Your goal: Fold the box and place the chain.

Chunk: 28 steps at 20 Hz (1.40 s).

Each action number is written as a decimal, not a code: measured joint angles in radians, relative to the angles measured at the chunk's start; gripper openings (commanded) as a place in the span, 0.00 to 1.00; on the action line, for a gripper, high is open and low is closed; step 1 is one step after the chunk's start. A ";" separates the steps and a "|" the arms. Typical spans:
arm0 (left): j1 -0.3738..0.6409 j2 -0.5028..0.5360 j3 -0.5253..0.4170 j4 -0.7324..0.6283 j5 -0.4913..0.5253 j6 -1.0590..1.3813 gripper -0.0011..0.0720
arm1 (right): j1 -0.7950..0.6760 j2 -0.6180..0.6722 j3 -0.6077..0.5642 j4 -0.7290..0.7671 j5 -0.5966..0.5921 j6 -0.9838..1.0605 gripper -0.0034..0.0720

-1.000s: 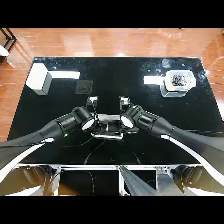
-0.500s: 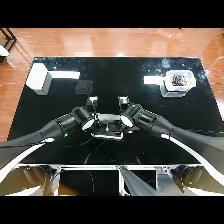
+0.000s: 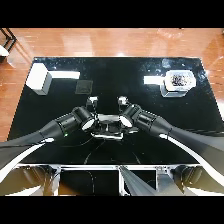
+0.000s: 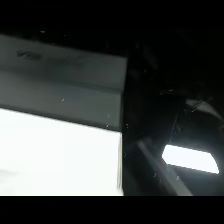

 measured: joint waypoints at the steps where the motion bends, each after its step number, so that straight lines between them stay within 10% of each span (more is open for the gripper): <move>1: 0.000 0.000 0.000 0.000 0.000 0.000 0.05 | -0.001 -0.001 0.000 0.000 0.002 0.001 0.72; 18: 0.000 0.000 0.000 -0.004 -0.011 -0.001 0.05 | -0.277 0.588 -0.001 -0.184 0.237 -0.203 0.72; 22: 0.000 0.000 0.000 -0.006 -0.017 -0.002 0.05 | -0.509 0.591 -0.002 -0.286 0.183 -0.261 0.72; 24: 0.000 0.000 0.000 -0.007 -0.019 -0.002 0.05 | -0.632 0.558 -0.002 -0.310 0.127 -0.288 0.97; 28: 0.000 0.000 0.000 -0.013 -0.020 -0.002 0.05 | -0.830 0.436 0.007 -0.269 -0.047 -0.391 0.97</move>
